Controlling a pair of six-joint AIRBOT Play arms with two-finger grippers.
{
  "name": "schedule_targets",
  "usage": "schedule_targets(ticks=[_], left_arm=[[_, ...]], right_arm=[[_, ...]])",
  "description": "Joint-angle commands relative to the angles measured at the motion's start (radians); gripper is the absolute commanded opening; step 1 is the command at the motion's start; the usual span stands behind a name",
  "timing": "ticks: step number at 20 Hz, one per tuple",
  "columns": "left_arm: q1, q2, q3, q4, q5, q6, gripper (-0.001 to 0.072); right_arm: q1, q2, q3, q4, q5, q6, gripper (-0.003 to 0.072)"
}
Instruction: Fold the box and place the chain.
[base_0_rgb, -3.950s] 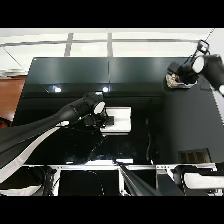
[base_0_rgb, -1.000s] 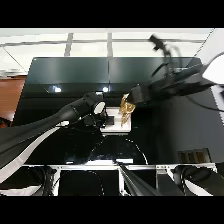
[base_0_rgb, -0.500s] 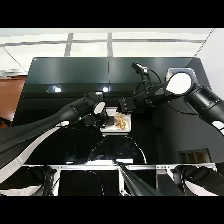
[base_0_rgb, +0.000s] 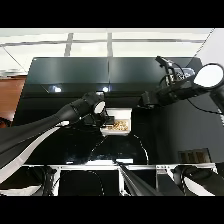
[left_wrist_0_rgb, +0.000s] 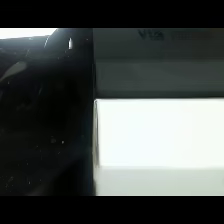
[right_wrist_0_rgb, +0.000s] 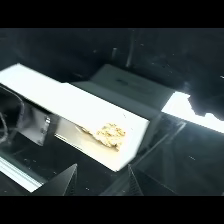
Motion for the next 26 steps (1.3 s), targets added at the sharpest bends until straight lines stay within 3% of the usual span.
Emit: schedule_targets(ticks=[1,2,6,9,11,13,15,17,20,21,24,26], left_arm=[[-0.002,0.013,0.039,0.016,-0.061,0.0,0.0597],[-0.002,0.035,0.05,0.042,-0.064,0.01,0.0655],[0.005,0.233,0.019,0.226,-0.071,0.06,0.0655],[0.1,0.409,-0.082,0.262,-0.066,0.172,0.0654],[0.21,0.525,-0.177,0.232,-0.006,0.243,0.0655],[0.362,0.6,-0.281,0.027,0.054,0.423,0.0653],[0.501,0.612,-0.377,-0.322,0.07,0.83,0.0612],[0.572,0.597,-0.444,-0.57,0.044,1.256,0.0611],[0.555,0.563,-0.488,-0.606,0.076,1.655,0.0645],[0.54,0.552,-0.492,-0.602,0.092,1.777,0.071],[0.5,0.515,-0.495,-0.599,0.196,2.121,0.0711],[0.485,0.463,-0.495,-0.611,0.3,2.226,0.0711]], right_arm=[[-0.04,0.031,0.0,-0.027,0.043,-0.029,0.0386],[-0.04,0.031,0.0,-0.037,0.038,-0.029,0.0386],[-0.04,0.031,0.0,-0.05,0.0,-0.029,0.0386],[-0.04,0.031,0.0,-0.086,-0.014,-0.028,0.0386],[-0.04,0.031,0.0,-0.091,-0.027,-0.028,0.0386],[-0.04,0.031,0.0,-0.091,-0.043,-0.028,0.0386],[-0.04,0.031,0.0,-0.093,-0.061,-0.028,0.0386],[-0.04,0.031,0.0,-0.096,-0.075,-0.029,0.0386],[-0.04,0.031,0.0,-0.126,-0.074,-0.028,0.0386],[-0.04,0.031,0.0,-0.138,-0.074,-0.028,0.0386],[-0.04,0.031,0.0,-0.173,-0.081,-0.028,0.0386],[-0.04,0.031,0.0,-0.175,-0.089,-0.028,0.0386]])
